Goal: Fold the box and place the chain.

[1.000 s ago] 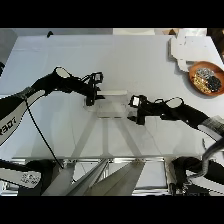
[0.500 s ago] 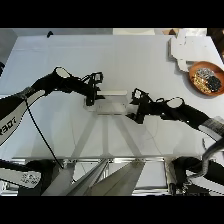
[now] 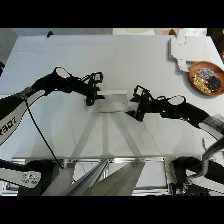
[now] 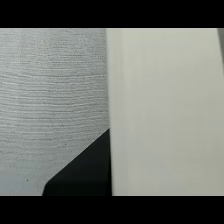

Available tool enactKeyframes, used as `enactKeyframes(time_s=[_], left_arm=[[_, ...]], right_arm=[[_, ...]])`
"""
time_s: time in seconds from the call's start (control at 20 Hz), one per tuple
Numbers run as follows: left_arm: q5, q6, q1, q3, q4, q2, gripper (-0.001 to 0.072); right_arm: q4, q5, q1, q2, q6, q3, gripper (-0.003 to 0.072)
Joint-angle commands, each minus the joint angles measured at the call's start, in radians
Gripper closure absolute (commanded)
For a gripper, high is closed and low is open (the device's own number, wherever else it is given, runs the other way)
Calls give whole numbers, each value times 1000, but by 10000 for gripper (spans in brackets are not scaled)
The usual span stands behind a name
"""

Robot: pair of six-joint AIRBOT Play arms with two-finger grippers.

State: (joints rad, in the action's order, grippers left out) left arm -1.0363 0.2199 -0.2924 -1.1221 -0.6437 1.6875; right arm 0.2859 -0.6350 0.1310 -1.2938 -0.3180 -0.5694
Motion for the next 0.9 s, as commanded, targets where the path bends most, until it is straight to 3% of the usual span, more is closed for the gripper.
enactKeyframes(time_s=[0.0,0.45,0.85], left_arm=[[0,0,-1,0,0,0,695],[0,0,-1,0,0,0,695],[0,0,-1,0,0,0,695]], right_arm=[[10,-1,-2,-20,-65,-5,-5],[32,4,-8,-97,-163,-84,-5],[31,-85,-27,-172,-219,-153,-5]])
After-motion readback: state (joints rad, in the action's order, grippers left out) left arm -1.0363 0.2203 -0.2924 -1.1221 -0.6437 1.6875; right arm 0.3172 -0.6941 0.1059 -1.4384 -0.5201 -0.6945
